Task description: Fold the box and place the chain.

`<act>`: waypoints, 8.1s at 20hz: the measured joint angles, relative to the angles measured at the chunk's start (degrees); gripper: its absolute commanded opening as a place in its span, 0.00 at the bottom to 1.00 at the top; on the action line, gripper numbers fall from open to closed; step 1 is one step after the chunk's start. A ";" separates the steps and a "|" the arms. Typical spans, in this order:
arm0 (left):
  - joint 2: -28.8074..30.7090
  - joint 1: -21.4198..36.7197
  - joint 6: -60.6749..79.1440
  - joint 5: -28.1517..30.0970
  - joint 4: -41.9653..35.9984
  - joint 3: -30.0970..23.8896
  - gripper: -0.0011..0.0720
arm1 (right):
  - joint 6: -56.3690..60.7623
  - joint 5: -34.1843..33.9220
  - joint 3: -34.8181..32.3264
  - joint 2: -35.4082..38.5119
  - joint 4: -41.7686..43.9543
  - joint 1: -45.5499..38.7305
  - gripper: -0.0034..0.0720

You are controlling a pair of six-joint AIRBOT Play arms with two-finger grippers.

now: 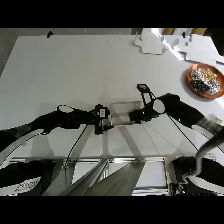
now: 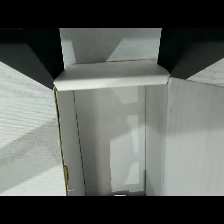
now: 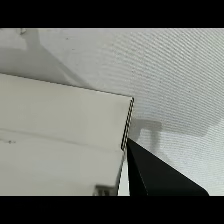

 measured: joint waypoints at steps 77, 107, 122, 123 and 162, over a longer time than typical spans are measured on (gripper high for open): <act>0.02 -0.09 -0.07 0.04 -0.02 0.00 0.05 | -30.47 -13.20 22.16 -17.03 -4.92 -62.20 0.35; 0.02 -0.09 -0.04 0.07 -0.02 0.00 0.05 | -34.47 9.27 22.18 11.78 7.89 -54.88 0.07; 0.02 -0.09 -0.07 0.07 -0.04 0.00 0.05 | -30.34 23.76 10.62 24.46 1.27 -30.08 0.07; 0.02 -0.09 -0.04 0.07 -0.04 0.00 0.05 | -29.40 22.58 9.90 24.55 -0.74 -30.38 0.07; 0.00 -0.09 -0.07 0.04 -0.04 0.00 0.05 | -31.54 6.10 -7.39 9.07 -2.62 -32.30 0.26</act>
